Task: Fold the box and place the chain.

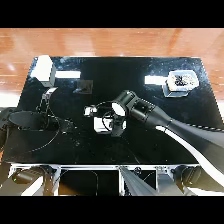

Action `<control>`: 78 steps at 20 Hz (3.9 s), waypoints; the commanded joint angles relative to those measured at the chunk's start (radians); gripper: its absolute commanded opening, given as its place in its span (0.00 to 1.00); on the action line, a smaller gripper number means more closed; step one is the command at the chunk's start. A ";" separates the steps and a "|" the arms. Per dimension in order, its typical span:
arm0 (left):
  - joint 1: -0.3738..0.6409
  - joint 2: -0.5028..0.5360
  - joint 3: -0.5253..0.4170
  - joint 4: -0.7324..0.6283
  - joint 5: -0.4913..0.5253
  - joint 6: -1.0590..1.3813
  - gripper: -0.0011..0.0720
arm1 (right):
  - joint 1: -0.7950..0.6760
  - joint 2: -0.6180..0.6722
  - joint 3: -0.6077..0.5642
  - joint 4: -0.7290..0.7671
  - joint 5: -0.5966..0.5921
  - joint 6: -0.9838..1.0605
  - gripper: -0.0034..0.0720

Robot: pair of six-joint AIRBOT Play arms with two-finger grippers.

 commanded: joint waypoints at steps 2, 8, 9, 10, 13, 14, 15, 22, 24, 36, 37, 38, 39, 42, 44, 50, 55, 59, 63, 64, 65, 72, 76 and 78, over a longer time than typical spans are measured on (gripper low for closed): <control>0.000 0.000 0.001 -0.011 -0.010 0.021 0.66 | -0.011 0.062 0.001 -0.041 0.035 0.123 0.25; 0.000 -0.046 0.005 -0.103 -0.137 0.159 0.66 | -0.224 0.155 -0.029 0.008 0.214 0.443 0.25; 0.000 -0.079 0.017 -0.137 -0.144 0.226 0.66 | -0.293 0.183 -0.066 0.034 0.211 0.482 0.25; -0.002 -0.125 0.042 -0.177 -0.132 0.322 0.66 | -0.366 0.222 -0.122 0.066 0.198 0.502 0.25; -0.066 -0.281 0.158 -0.203 -0.060 0.632 0.77 | -0.537 0.344 -0.298 0.129 0.146 0.526 0.25; -0.109 -0.330 0.197 -0.192 -0.062 0.719 0.87 | -0.576 0.377 -0.345 0.147 0.144 0.526 0.25; -0.151 -0.369 0.231 -0.174 -0.064 0.779 0.87 | -0.601 0.397 -0.380 0.164 0.151 0.525 0.46; -0.374 -0.446 0.307 0.172 -0.211 0.831 0.86 | -0.615 0.406 -0.442 0.170 0.166 0.518 1.00; -0.373 -0.446 0.307 0.165 -0.210 0.831 0.86 | -0.615 0.406 -0.442 0.171 0.151 0.518 1.00; -0.373 -0.472 0.306 0.090 -0.139 0.839 0.86 | -0.615 0.406 -0.442 0.171 0.129 0.518 1.00; -0.373 -0.478 0.307 0.090 -0.139 0.840 0.86 | -0.615 0.406 -0.442 0.171 0.129 0.518 1.00; -0.374 -0.484 0.307 0.090 -0.141 0.843 0.86 | -0.615 0.406 -0.442 0.171 0.127 0.518 1.00; -0.374 -0.492 0.307 0.090 -0.142 0.844 0.86 | -0.615 0.406 -0.442 0.171 0.122 0.520 1.00; -0.374 -0.510 0.307 0.090 -0.153 0.854 0.86 | -0.615 0.406 -0.442 0.171 0.113 0.522 1.00; -0.374 -0.516 0.307 0.090 -0.162 0.855 0.86 | -0.615 0.406 -0.442 0.171 0.111 0.522 1.00; -0.375 -0.531 0.307 0.071 -0.164 0.875 0.86 | -0.615 0.406 -0.442 0.171 0.105 0.522 1.00; -0.375 -0.536 0.307 0.061 -0.164 0.880 0.86 | -0.615 0.406 -0.442 0.171 0.102 0.522 1.00; -0.375 -0.554 0.307 0.061 -0.156 0.880 0.81 | -0.615 0.406 -0.442 0.171 0.092 0.522 1.00; -0.372 -0.555 0.307 0.061 -0.156 0.872 0.25 | -0.615 0.406 -0.442 0.170 0.084 0.522 1.00; -0.372 -0.554 0.307 0.066 -0.156 0.864 0.14 | -0.615 0.406 -0.442 0.170 0.080 0.522 1.00; -0.372 -0.552 0.307 0.073 -0.156 0.845 0.06 | -0.615 0.406 -0.442 0.170 0.077 0.522 1.00; -0.251 -0.489 0.307 0.124 -0.114 0.716 0.04 | -0.615 0.406 -0.442 0.169 0.077 0.521 1.00; -0.053 -0.440 0.307 0.125 -0.041 0.690 0.04 | -0.615 0.406 -0.442 0.169 0.077 0.521 1.00; 0.080 -0.426 0.307 0.125 0.001 0.682 0.04 | -0.615 0.406 -0.442 0.169 0.077 0.521 1.00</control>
